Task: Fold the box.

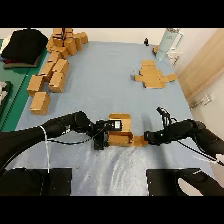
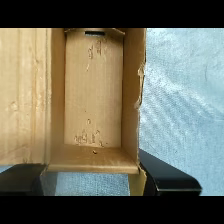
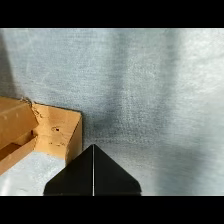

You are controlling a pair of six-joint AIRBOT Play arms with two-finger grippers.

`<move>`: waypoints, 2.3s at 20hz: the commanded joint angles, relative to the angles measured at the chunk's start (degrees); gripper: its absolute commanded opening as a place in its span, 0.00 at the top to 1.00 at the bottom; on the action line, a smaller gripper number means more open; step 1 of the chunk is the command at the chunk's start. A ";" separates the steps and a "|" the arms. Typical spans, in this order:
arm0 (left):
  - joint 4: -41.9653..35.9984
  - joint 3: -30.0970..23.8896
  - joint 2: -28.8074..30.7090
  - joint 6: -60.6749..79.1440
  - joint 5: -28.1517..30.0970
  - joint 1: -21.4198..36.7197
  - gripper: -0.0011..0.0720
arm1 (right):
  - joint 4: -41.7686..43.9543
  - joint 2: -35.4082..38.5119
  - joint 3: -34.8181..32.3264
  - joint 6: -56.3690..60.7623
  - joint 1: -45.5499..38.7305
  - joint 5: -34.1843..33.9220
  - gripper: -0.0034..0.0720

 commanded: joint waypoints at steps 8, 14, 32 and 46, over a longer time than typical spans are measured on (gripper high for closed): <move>0.00 0.07 0.00 0.02 0.00 0.02 0.42 | 7.85 -2.03 -1.07 -5.53 0.00 -0.31 0.95; 0.00 0.07 0.00 0.02 0.00 0.02 0.42 | 9.31 1.81 1.49 -5.57 0.00 -1.22 0.93; 0.00 0.07 0.00 0.02 0.02 0.02 0.42 | 8.90 1.16 2.49 -1.07 7.15 3.43 0.56; 0.00 0.07 0.00 0.02 0.00 0.02 0.42 | 8.39 3.06 5.70 2.01 7.17 1.86 0.41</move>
